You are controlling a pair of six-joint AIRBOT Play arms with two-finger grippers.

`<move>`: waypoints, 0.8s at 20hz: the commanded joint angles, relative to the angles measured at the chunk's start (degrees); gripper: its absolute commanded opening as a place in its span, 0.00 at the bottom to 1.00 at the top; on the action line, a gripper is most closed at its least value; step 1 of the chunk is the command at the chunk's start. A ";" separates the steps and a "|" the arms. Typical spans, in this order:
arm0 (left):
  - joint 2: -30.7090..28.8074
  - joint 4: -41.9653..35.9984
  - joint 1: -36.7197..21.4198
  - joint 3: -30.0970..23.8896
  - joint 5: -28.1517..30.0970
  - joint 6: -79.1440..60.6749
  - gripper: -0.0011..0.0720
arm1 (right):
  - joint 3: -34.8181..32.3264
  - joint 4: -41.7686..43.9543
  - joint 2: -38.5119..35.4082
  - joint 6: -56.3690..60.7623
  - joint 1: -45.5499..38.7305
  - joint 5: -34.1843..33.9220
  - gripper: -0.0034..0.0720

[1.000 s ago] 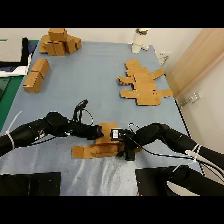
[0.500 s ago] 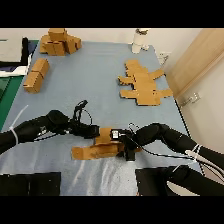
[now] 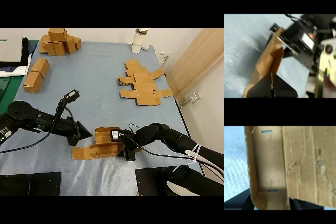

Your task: Fold the box.

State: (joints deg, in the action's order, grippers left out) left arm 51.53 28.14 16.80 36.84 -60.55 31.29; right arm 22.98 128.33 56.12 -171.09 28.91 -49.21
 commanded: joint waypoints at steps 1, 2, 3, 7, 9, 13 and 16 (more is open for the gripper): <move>-2.43 5.40 -1.81 -0.83 -7.06 -19.02 0.04 | -0.02 0.00 0.00 0.07 0.00 0.04 0.70; -2.34 3.98 -3.28 -2.58 -4.96 -23.32 0.41 | -0.02 0.00 0.00 0.07 0.00 0.09 0.70; -2.10 2.23 -3.41 -5.18 0.68 -28.79 0.87 | -0.02 -0.04 -0.02 0.07 0.00 0.02 0.70; 0.15 -4.52 -2.69 -13.00 8.92 -44.19 0.92 | 0.00 -0.42 -0.02 0.07 0.00 0.22 0.70; 2.01 -4.57 -1.07 -14.71 11.58 -44.37 0.97 | 0.00 -0.39 0.00 0.07 0.00 0.24 0.70; 5.60 -4.28 4.63 -14.71 14.80 -43.82 0.97 | 0.00 -0.59 0.00 0.07 0.00 0.24 0.70; 6.34 -5.03 8.26 -14.71 16.74 -43.15 0.97 | 0.00 -0.61 0.00 0.07 0.00 0.26 0.70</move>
State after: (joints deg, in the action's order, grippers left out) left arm 56.69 23.81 21.89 22.48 -46.72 -11.38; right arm 22.96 127.87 56.10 -171.06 28.93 -49.01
